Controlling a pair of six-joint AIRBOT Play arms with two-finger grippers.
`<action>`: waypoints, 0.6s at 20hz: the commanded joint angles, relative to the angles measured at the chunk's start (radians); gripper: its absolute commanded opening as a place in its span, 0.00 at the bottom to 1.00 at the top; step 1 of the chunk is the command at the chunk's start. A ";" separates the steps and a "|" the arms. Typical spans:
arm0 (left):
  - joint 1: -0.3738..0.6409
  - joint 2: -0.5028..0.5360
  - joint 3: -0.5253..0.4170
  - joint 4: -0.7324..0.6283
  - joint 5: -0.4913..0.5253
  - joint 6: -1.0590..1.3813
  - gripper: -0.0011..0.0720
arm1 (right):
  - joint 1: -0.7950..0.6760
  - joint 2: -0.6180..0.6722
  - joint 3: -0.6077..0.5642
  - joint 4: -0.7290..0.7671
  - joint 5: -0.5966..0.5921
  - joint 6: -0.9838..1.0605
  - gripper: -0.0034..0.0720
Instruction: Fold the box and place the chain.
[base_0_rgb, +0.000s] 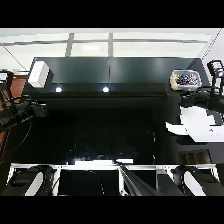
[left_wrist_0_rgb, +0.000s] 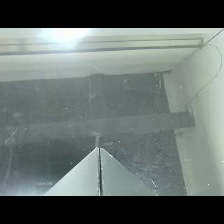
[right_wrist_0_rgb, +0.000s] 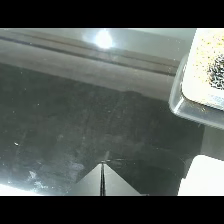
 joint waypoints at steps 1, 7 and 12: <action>0.000 0.000 -0.001 0.000 0.012 0.000 0.05 | 0.001 0.000 0.000 0.003 0.000 0.000 0.06; 0.000 -0.056 -0.002 -0.010 0.093 0.000 0.05 | 0.003 -0.004 0.000 0.248 -0.095 0.001 0.06; -0.001 -0.237 -0.001 -0.196 0.248 0.000 0.59 | -0.007 -0.109 0.000 0.324 -0.291 0.074 0.40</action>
